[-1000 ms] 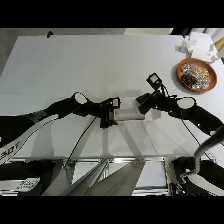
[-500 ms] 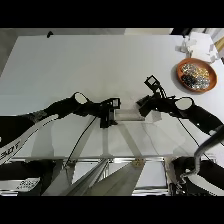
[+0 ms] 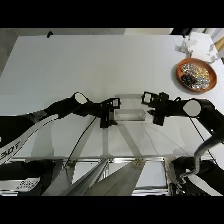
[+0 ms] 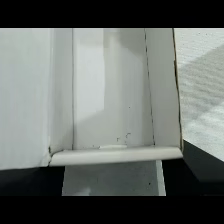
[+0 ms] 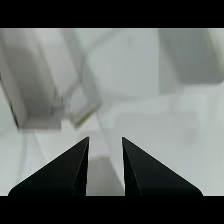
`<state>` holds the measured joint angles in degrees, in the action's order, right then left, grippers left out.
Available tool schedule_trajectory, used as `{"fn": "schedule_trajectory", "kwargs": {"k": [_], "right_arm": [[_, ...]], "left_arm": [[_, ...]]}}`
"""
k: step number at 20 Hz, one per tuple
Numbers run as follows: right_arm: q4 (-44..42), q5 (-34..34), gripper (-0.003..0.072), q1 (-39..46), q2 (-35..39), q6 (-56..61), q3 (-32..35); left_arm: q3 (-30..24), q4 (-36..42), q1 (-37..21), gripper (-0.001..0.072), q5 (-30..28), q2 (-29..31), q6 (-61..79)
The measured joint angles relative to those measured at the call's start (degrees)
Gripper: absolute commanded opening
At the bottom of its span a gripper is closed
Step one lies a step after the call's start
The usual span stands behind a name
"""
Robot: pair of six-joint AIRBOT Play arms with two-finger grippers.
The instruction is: Fold the box and place the chain.
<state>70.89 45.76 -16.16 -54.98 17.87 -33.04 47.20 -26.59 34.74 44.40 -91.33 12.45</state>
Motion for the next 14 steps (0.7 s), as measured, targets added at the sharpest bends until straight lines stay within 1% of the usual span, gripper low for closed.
{"fn": "schedule_trajectory", "kwargs": {"k": [1,3,8,14], "right_arm": [[2.89,1.16,0.0232,0.00,-0.39,-1.46,-0.02],[3.98,2.40,0.0232,0.00,-1.77,-5.64,-0.07],[-2.25,2.14,0.0230,0.00,-6.05,-16.59,-0.07],[-8.81,1.09,0.0229,-0.02,-7.74,-21.55,-0.07]], "left_arm": [[0.00,0.00,0.02,0.0206,0.00,0.00,0.02],[0.00,0.02,0.02,0.0206,0.00,0.00,0.00],[0.00,0.02,0.00,0.0206,0.00,0.00,0.00],[0.00,0.02,0.00,0.0206,0.00,0.00,0.00]]}}
